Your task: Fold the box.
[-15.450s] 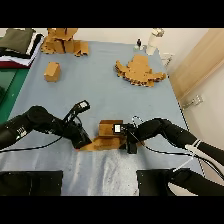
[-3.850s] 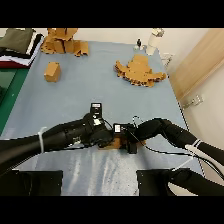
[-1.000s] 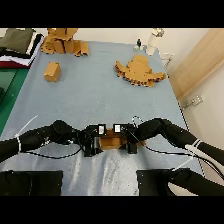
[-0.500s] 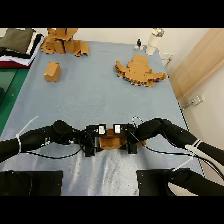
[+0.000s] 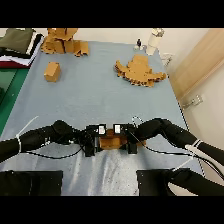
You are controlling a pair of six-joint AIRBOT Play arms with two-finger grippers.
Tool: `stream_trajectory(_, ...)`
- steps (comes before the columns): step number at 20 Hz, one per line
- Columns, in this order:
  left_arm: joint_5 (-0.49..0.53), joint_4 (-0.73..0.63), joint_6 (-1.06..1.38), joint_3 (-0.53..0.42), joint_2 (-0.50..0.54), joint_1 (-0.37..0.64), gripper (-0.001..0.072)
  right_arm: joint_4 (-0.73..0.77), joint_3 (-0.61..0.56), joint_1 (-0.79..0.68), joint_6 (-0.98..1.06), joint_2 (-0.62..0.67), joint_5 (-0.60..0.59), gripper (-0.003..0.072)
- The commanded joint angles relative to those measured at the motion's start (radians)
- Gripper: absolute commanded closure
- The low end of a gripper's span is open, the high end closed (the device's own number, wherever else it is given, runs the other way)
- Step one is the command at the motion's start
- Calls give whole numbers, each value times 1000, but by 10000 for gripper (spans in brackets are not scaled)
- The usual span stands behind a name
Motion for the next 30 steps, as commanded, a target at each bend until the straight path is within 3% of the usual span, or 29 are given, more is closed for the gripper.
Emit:
stream_trajectory(1,2,1,0,1,0,0,206,1,1,0,0,0,1,185)
stream_trajectory(6,2,1,0,1,0,0,206,2,1,0,0,0,-6,184)
stream_trajectory(8,2,1,0,1,0,0,206,10,8,0,13,1,-14,-34)
stream_trajectory(11,1,1,0,1,0,0,206,-50,31,-3,145,22,-43,-34)
stream_trajectory(14,2,1,0,1,0,0,206,-242,33,-3,359,74,-121,-34)
stream_trajectory(17,2,1,0,1,0,0,206,-332,44,-3,553,167,-359,-34)
stream_trajectory(19,2,1,0,1,0,0,206,-275,47,-3,677,242,-486,-33)
stream_trajectory(22,2,1,0,1,0,0,206,-145,47,-3,1073,345,-535,-30)
stream_trajectory(24,1,1,0,1,0,0,206,-13,45,-2,1307,395,-502,-28)
stream_trajectory(27,2,1,0,1,0,0,206,41,43,-1,1539,447,-413,-26)
stream_trajectory(28,2,1,0,1,0,0,206,42,43,-2,1582,447,-388,-13)
stream_trajectory(29,2,1,0,1,0,0,206,48,43,-2,1609,432,-362,53)
stream_trajectory(30,2,1,0,1,0,0,206,72,43,-2,1629,405,-324,308)
